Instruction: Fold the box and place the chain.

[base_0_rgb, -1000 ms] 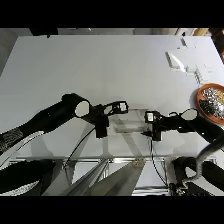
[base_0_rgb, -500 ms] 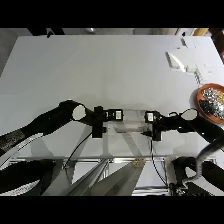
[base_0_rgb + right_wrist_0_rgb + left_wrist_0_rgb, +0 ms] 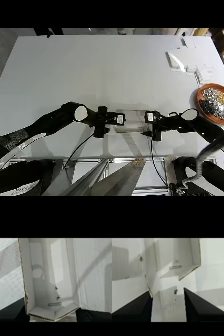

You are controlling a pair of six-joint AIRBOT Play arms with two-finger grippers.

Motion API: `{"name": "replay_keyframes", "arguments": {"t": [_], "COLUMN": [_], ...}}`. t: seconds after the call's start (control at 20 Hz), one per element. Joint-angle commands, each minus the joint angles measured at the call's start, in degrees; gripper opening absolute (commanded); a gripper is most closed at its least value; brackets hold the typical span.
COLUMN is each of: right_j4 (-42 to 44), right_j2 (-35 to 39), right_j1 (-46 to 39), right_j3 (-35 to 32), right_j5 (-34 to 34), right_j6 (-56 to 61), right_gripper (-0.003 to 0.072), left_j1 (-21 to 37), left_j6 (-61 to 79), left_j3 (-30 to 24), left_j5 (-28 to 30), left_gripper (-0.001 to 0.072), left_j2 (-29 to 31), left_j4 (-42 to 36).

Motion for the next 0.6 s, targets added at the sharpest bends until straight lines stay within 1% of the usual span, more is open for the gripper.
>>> {"name": "replay_keyframes", "arguments": {"t": [0.0, 0.1, 0.3, 0.4, 0.55], "right_j4": [0.02, 0.02, 0.02, 0.02, 0.02], "right_j2": [0.04, 0.04, 0.04, 0.04, 0.04], "right_j1": [0.00, 0.00, 0.00, 0.00, 0.00], "right_j3": [0.04, 0.04, 0.04, 0.04, 0.04], "right_j5": [0.02, 0.02, 0.02, 0.02, 0.02], "right_j6": [0.00, 0.00, 0.00, 0.00, 0.00], "right_gripper": [0.0336, 0.0336, 0.0336, 0.0336, 0.0336], "left_j1": [-1.09, -1.09, -1.11, -1.11, -1.11], "left_j6": [2.86, 2.84, 2.86, 2.89, 3.04], "left_j3": [-0.02, -0.02, -0.02, -0.02, -0.02], "left_j5": [0.22, 0.02, 0.28, 0.70, 1.29], "left_gripper": [0.0405, 0.0316, 0.0308, 0.0197, 0.0191], "left_j2": [-0.37, -0.37, -0.37, -0.37, -0.37], "left_j4": [-2.47, -2.89, -4.15, -4.94, -6.69]}}
